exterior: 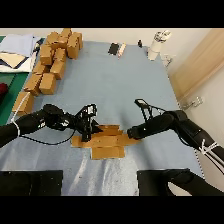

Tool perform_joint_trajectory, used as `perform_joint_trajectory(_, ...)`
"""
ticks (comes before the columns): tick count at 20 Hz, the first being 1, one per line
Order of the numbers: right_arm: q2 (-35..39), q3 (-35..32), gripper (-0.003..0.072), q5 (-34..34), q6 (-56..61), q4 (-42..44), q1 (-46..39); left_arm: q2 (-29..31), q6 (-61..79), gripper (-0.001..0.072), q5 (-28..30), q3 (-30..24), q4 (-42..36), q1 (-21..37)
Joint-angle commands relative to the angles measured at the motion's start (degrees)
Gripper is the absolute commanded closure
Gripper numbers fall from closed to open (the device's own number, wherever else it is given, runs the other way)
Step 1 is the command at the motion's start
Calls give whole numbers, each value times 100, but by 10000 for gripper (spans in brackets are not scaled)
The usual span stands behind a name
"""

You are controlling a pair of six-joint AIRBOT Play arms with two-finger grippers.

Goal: Fold the box.

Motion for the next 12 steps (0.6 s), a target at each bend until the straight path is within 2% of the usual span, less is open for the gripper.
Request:
perform_joint_trajectory(1,57,-645,685,428,-326,-96,68,-4,0,697,0,2,2,4)
perform_joint_trajectory(9,146,-772,685,584,-968,-149,68,-4,-2,697,0,2,2,4)
perform_joint_trajectory(12,614,-772,685,212,-1322,409,236,-4,0,697,0,2,2,4)
